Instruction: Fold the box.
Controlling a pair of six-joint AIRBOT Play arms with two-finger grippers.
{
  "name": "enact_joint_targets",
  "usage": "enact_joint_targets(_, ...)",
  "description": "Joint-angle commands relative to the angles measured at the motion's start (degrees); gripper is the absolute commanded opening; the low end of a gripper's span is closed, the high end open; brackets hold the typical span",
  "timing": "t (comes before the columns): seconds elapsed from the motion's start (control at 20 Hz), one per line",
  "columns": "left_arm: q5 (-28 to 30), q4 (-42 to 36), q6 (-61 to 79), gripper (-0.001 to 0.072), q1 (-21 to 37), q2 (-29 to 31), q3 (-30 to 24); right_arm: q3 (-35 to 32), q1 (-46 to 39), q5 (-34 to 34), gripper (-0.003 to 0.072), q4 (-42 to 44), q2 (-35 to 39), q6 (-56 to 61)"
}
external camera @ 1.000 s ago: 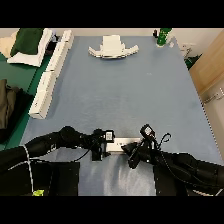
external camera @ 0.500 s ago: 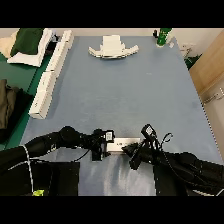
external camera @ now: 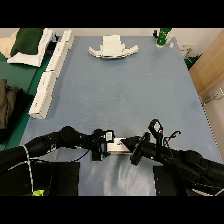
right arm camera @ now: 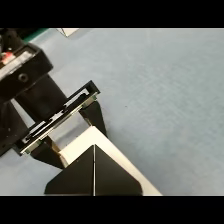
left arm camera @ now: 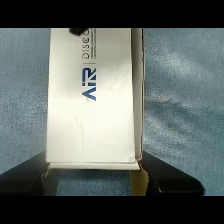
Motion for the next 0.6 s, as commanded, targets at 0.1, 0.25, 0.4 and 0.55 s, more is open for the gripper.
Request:
enact_joint_targets(0.1, 0.0, 0.0, 0.0, 0.0484, 0.0, 0.0, 0.0, 14.4, -14.3, -26.8, 0.0005, -15.7, -7.4, 1.4)
enact_joint_targets(0.25, 0.0, 0.0, 0.0, 0.0484, 0.0, 0.0, 0.0, 26.9, -24.6, -42.0, 0.0005, -20.8, -16.3, 3.8)
enact_joint_targets(0.4, 0.0, 0.0, 0.0, 0.0483, 0.0, 0.0, 0.0, 38.2, -30.7, -53.3, 0.0006, -21.3, -26.3, 4.8)
enact_joint_targets(0.55, 0.0, 0.0, 0.0, 0.0484, 0.0, 0.0, 0.0, 46.9, -32.7, -61.0, 0.0006, -22.8, -36.3, 11.6)
